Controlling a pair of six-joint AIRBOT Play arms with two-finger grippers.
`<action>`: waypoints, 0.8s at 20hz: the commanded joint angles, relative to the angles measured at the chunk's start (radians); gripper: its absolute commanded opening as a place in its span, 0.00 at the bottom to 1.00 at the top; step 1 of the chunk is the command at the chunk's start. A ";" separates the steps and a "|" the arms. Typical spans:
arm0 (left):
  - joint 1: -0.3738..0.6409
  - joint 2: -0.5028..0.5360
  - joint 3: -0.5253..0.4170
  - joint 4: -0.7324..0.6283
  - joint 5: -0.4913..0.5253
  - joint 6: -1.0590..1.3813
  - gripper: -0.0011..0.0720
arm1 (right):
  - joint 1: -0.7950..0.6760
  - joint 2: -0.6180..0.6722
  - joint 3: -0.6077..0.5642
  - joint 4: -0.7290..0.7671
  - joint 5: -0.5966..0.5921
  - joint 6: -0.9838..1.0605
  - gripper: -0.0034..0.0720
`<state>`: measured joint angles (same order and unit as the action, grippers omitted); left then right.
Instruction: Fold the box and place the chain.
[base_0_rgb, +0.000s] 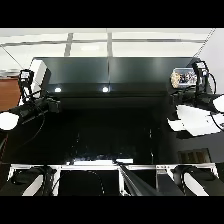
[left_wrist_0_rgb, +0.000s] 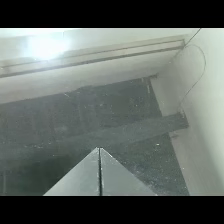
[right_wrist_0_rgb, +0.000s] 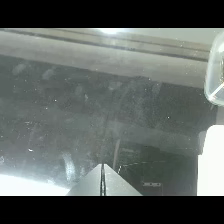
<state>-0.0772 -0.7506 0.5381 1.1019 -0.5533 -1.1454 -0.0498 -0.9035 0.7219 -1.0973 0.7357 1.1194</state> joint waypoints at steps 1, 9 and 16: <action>0.000 0.001 -0.001 0.000 0.000 0.000 0.05 | 0.000 -0.001 0.001 0.000 0.000 0.000 0.06; 0.000 -0.003 -0.001 -0.061 0.103 -0.010 0.05 | 0.005 -0.004 0.001 0.131 -0.169 -0.005 0.07; -0.006 -0.048 0.000 -0.092 0.182 -0.009 0.96 | -0.084 -0.219 0.054 0.003 -0.245 0.124 0.99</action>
<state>-0.0811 -0.7750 0.5377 1.0237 -0.4110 -1.1549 -0.0776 -1.0397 0.7399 -1.0271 0.4919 1.1381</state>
